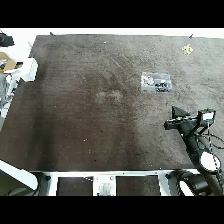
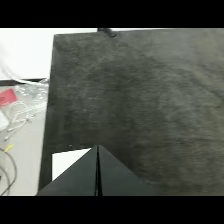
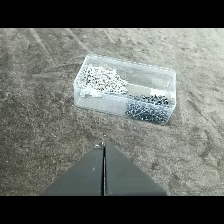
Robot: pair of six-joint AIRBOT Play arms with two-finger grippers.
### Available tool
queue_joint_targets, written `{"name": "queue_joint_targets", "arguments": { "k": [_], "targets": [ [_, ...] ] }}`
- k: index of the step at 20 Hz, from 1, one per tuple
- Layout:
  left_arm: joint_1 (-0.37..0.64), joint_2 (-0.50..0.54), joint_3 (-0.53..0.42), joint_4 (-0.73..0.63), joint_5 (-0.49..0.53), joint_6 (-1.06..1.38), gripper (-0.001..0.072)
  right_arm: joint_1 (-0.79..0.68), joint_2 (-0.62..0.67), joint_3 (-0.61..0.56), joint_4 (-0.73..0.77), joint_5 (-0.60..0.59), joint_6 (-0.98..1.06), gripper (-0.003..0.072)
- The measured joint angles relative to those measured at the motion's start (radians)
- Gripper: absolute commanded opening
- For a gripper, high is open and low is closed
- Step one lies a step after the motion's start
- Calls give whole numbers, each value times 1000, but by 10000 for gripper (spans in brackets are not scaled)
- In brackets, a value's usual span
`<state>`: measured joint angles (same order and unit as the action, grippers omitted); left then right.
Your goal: Fold the box and place the chain.
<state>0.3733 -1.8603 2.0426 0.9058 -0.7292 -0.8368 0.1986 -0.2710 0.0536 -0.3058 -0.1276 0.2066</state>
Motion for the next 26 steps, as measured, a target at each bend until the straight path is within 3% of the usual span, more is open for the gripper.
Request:
{"name": "queue_joint_targets", "arguments": {
  "k": [6,10,13,18,26],
  "targets": [
    [-35,130,-78,-126,-38,26,2,0,0,0,0,-1,0,8],
    [-94,296,-251,-156,47,89,3,0,0,0,0,-1,0,8],
    [-145,463,-482,-224,188,202,3,0,0,0,-1,-1,0,8],
    [-205,749,-910,-502,349,520,3,0,0,0,-1,-1,0,8],
    [-227,1253,-1557,-1113,368,1114,3,0,0,0,-1,-3,0,8]
  ]
}}
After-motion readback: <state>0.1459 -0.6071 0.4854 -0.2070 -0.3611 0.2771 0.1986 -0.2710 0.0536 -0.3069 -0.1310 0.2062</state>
